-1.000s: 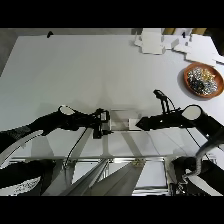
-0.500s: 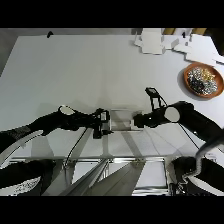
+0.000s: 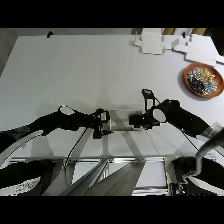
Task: Fold the box and place the chain.
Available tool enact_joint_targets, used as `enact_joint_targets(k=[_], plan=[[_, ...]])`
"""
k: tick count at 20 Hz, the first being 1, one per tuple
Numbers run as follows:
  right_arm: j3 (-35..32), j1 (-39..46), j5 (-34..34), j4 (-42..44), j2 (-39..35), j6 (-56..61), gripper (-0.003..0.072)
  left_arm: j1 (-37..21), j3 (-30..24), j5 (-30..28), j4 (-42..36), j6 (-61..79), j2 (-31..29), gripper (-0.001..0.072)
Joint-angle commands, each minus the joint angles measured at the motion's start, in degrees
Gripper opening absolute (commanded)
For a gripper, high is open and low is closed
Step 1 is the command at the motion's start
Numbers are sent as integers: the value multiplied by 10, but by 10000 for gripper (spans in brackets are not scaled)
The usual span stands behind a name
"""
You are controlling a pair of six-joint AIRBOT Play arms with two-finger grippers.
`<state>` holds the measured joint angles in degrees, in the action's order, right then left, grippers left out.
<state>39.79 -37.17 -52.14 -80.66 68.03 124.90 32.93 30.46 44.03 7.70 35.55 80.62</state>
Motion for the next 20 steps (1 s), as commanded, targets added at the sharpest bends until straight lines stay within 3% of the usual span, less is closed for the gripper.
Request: enact_joint_targets(k=[1, 9, 13, 15, 19, 20], plan=[[9, -7, 15, -14, 9, 38, 278, 0, 0, 0, 0, 0, 0, 255], [13, -32, 0, -31, 41, 41, 264, 0, 0, 2, 0, 0, 0, 255], [13, -32, -17, -52, 42, 41, 75, 0, 0, 4, 0, 0, 0, 255], [13, -32, -23, -58, 42, 41, 30, 0, 0, 3, 0, 0, 0, 255], [13, -32, -22, -62, 42, 40, 27, 0, 0, 3, 0, 0, 0, 255], [13, -32, -19, -62, 41, 40, 135, 0, 0, 3, 0, 0, 0, 255]])
